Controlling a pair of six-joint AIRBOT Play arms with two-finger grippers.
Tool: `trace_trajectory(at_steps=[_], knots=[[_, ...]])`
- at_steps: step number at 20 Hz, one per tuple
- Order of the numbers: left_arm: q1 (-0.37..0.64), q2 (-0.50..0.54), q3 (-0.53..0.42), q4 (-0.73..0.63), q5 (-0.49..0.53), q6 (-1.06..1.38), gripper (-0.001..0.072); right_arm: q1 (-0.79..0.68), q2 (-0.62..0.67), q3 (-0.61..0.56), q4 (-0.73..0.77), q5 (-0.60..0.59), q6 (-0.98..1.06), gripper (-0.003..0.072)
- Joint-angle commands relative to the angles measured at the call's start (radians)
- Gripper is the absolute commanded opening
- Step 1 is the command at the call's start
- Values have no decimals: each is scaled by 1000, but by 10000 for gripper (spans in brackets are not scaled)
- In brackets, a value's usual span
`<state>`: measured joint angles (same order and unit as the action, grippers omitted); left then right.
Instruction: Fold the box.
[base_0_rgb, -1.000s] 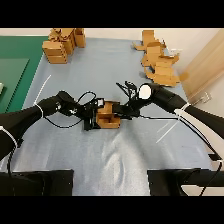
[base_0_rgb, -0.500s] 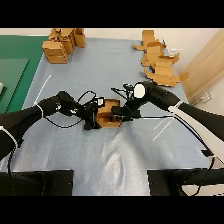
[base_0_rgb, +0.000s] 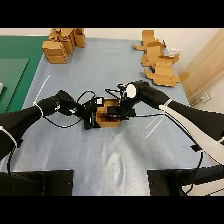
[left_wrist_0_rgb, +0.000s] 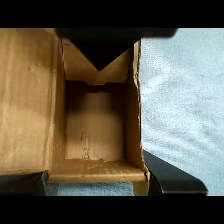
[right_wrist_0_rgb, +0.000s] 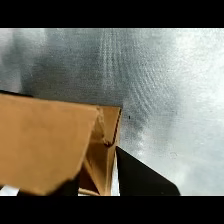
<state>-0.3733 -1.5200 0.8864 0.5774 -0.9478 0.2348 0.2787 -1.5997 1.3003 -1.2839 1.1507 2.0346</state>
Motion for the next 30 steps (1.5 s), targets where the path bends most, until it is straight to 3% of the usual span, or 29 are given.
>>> trace_trajectory(at_steps=[1,3,7,9,10,18,19,20,21,30], knots=[[-1,0,0,-2,-4,0,104,4,-23,22,-23,25,3,321],[-1,0,0,-2,-3,0,104,4,-23,22,-45,35,27,317],[-1,0,0,-2,-2,0,104,4,-23,22,-74,60,83,197],[-1,0,0,-2,-2,0,104,10,-23,22,-72,56,87,25],[-1,0,0,-2,-2,0,104,11,-23,22,-68,48,90,8],[-1,0,0,-10,-3,0,104,40,-28,41,-85,24,154,9],[-1,0,0,-10,-3,0,104,40,-27,41,-81,18,159,79],[-1,0,0,-10,-3,0,104,40,-28,41,-77,18,168,224],[-1,0,0,-10,-3,0,104,40,-28,41,-77,19,176,243],[-1,0,0,-10,-3,0,104,66,-28,41,-152,47,253,221]])
